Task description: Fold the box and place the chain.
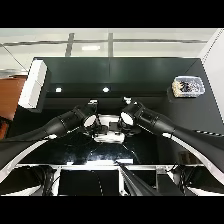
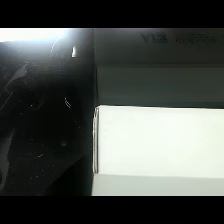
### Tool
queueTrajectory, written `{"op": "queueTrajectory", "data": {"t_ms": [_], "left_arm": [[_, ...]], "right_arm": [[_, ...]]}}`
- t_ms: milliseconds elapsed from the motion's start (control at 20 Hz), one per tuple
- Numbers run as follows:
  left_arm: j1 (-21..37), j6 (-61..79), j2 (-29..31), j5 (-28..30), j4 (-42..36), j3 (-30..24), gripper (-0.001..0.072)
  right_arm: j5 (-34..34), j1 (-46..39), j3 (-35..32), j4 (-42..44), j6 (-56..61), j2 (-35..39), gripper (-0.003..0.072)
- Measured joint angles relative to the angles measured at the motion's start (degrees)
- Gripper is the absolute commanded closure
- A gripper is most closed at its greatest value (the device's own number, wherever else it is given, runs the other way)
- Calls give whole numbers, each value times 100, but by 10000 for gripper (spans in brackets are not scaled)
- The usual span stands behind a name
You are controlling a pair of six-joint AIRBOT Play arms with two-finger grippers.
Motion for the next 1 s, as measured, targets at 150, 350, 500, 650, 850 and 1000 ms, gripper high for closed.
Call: {"op": "queueTrajectory", "data": {"t_ms": [150,350,500,650,850,1000], "left_arm": [[0,0,0,0,-2,0,678],[0,-4,0,-2,-7,0,677],[0,-4,0,-2,-11,0,677],[0,-4,0,-4,-13,0,678],[0,-11,0,-7,-15,-2,678],[0,-13,0,-4,-17,-2,678]], "right_arm": [[-37,0,0,-13,20,-52,399],[-33,0,0,-24,33,-136,489],[4,0,0,-7,33,-188,489],[35,0,0,-13,31,-229,489],[46,0,0,-76,20,-284,489],[35,0,2,-92,13,-339,490]]}}
